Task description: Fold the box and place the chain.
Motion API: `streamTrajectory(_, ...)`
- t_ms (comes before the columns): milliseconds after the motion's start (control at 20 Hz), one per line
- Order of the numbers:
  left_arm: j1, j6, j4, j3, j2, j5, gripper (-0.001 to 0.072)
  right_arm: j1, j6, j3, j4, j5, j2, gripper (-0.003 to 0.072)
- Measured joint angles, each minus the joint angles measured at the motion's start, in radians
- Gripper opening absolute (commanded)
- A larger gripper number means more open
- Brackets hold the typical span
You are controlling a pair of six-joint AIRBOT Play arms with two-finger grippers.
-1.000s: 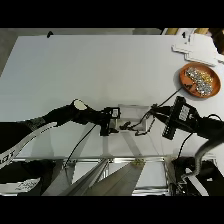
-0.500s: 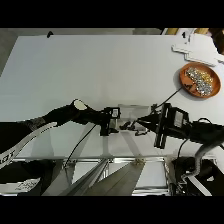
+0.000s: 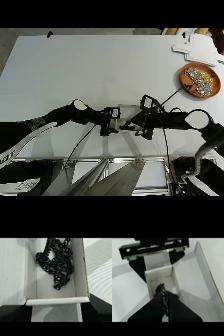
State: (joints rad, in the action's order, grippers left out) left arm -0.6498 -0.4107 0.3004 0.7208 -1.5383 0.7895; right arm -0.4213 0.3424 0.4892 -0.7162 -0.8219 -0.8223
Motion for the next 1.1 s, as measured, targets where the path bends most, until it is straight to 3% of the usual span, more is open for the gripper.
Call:
streamTrajectory(300,0.0,0.0,0.0,0.0,0.0,0.0,0.017,0.0,0.043,0.004,-0.04,0.021,-0.035,0.014)
streamTrajectory(500,0.0,0.0,0.0,0.0,0.0,0.0,0.017,0.022,0.075,0.02,-0.131,0.008,0.066,0.0134)
streamTrajectory(750,0.0,0.0,0.0,0.0,0.0,0.0,0.017,0.208,0.114,0.028,-0.276,-0.073,0.2,0.0105)
streamTrajectory(1100,0.0,0.0,0.0,0.0,0.0,0.0,0.017,0.356,-0.066,0.004,-0.348,-0.109,0.061,0.0094)
